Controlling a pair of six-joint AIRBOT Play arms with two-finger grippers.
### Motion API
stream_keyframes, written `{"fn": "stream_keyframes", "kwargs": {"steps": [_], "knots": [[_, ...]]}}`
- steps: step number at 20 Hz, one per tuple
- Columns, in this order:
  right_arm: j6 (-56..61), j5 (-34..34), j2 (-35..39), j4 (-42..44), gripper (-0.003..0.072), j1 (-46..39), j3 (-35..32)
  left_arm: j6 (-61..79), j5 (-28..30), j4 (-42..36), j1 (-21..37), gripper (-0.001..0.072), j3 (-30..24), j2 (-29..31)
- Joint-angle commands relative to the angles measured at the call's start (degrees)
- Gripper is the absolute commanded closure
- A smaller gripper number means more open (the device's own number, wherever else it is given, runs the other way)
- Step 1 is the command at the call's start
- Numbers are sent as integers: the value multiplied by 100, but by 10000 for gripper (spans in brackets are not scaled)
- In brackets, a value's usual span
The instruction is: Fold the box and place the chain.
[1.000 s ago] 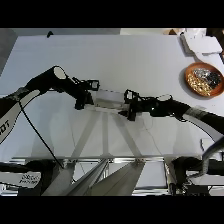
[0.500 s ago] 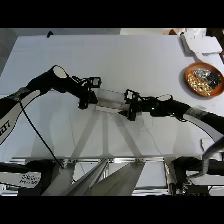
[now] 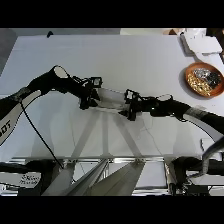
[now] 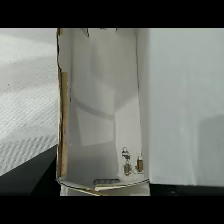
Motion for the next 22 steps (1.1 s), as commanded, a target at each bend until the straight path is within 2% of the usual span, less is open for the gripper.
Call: {"fn": "stream_keyframes", "kwargs": {"steps": [1, 3, 4, 5, 10, 16, 19, 22], "knots": [[-2, 2, -2, 4, 238, 2, 4, 2, -280, 42, -7, 505, 0, 0], [-2, 2, -2, 4, 238, 2, 4, 0, -496, 168, -59, 605, -2, 4], [-2, 2, -2, 4, 238, 2, 4, 0, -566, 284, -87, 684, -2, 4], [-2, 2, -2, 2, 238, 2, 4, 0, -595, 407, -114, 702, -2, 11], [-2, 2, -2, 4, 238, 2, 4, -170, -382, 1121, -129, 705, -2, 520], [-2, 2, -2, 2, 238, 2, 4, -1139, -243, 1207, 131, 706, -2, 1515], [-2, 2, -2, 4, 238, 2, 4, -2621, -85, 1403, 321, 706, -2, 1864], [-2, 2, -2, 2, 238, 2, 4, -4815, 221, 1961, 671, 706, -2, 1875]]}}
